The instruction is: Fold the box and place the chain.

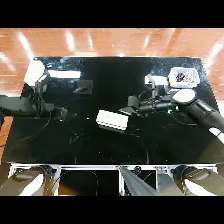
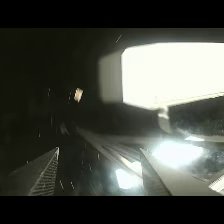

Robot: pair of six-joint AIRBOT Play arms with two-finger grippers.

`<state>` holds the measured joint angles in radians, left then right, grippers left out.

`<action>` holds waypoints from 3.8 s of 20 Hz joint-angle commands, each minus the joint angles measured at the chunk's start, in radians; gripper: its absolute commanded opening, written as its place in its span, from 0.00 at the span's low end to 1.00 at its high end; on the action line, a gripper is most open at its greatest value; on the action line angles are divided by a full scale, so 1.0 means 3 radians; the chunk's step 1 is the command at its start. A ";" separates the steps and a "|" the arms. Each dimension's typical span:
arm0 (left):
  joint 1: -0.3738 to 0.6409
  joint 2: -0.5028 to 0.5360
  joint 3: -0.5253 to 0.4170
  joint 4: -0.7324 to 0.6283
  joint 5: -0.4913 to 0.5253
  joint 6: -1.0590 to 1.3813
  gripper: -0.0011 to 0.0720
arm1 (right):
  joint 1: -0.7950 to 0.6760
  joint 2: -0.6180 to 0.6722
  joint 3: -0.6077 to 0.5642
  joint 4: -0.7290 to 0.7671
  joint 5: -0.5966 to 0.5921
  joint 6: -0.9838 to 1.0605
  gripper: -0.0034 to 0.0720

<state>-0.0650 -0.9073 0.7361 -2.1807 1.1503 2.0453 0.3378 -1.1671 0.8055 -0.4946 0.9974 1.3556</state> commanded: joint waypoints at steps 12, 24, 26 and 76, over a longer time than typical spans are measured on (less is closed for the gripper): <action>-0.1462 -0.1643 0.1350 0.0300 -0.0061 0.3195 0.86 | -0.0523 0.0296 0.0000 -0.1484 0.0559 0.0346 0.08; -0.1279 -0.1912 0.1349 0.0134 0.0130 0.3193 0.86 | -0.0524 0.0295 0.0000 -0.1498 0.0326 0.0370 0.08; -0.1279 -0.1926 0.1349 0.0067 0.0154 0.3193 0.86 | -0.0524 0.0295 0.0000 -0.1502 0.0324 0.0370 0.08; -0.1282 -0.2088 0.1347 -0.0028 0.0080 0.3189 0.86 | -0.0523 0.0295 0.0000 -0.1535 0.0237 0.0365 0.08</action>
<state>-0.4484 -1.5246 1.1408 -2.1971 1.1671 3.0032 0.1814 -1.0790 0.8055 -0.9550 1.0683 1.4654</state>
